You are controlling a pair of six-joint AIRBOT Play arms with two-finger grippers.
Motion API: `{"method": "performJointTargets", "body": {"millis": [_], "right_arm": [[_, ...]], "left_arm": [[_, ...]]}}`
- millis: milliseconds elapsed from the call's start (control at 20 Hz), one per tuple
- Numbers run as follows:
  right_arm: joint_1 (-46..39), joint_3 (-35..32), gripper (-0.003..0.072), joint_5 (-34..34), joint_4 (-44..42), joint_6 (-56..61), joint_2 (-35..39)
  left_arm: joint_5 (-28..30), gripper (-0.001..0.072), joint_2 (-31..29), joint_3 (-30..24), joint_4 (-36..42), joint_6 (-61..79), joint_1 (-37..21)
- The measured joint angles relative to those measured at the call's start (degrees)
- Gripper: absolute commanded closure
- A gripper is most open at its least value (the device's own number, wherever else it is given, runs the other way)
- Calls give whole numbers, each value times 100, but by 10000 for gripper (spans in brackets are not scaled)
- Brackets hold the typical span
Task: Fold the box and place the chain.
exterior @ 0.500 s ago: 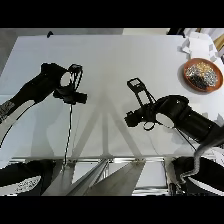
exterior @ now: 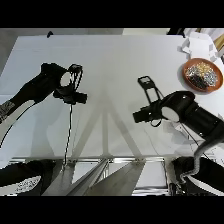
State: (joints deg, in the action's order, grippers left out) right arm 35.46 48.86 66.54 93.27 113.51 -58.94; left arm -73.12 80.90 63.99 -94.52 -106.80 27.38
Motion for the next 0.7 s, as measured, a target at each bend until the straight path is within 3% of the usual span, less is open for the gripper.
{"method": "performJointTargets", "body": {"millis": [150,250,400,550,700], "right_arm": [[-1108,125,652,546,343,-365,177],[-1976,256,384,837,691,-656,262],[-3289,396,363,992,1228,-1132,317],[-4485,448,150,905,1591,-1762,310],[-5471,470,141,811,1764,-2503,186]], "left_arm": [[0,700,0,0,0,0,0],[0,700,0,0,0,0,0],[0,700,0,0,0,2,0],[0,700,0,0,0,0,0],[0,700,0,0,0,0,0]]}}
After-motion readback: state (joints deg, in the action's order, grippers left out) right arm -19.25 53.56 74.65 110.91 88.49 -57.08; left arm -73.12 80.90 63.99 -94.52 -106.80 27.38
